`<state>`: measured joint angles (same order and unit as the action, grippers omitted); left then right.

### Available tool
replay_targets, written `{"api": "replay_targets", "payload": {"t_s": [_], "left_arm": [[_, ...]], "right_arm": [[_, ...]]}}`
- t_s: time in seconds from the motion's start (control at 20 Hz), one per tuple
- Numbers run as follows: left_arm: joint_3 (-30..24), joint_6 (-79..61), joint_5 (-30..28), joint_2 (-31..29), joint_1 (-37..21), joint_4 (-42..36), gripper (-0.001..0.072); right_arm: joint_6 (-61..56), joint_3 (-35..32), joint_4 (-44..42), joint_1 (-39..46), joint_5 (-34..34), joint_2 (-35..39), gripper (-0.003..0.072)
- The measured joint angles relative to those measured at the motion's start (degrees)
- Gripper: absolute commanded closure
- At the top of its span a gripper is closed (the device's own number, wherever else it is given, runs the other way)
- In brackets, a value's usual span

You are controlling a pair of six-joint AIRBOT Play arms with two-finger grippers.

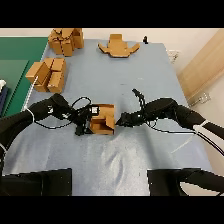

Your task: Fold the box.

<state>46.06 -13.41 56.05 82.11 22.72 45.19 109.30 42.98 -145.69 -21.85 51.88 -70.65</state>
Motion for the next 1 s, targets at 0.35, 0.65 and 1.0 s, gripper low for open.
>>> {"api": "replay_targets", "payload": {"t_s": [0.35,0.65,1.0], "left_arm": [[0.00,-0.09,0.02,0.00,0.00,0.07,0.0481],[0.00,0.02,0.07,0.00,0.00,0.02,0.0481],[0.00,0.55,-0.02,0.00,0.11,0.09,0.0481]], "right_arm": [[0.59,0.85,-2.14,0.02,1.16,-2.21,0.0324],[0.00,2.25,-2.49,-1.46,0.70,-2.45,0.0316],[-7.34,3.06,3.67,-3.08,-0.83,-1.73,0.0336]]}}
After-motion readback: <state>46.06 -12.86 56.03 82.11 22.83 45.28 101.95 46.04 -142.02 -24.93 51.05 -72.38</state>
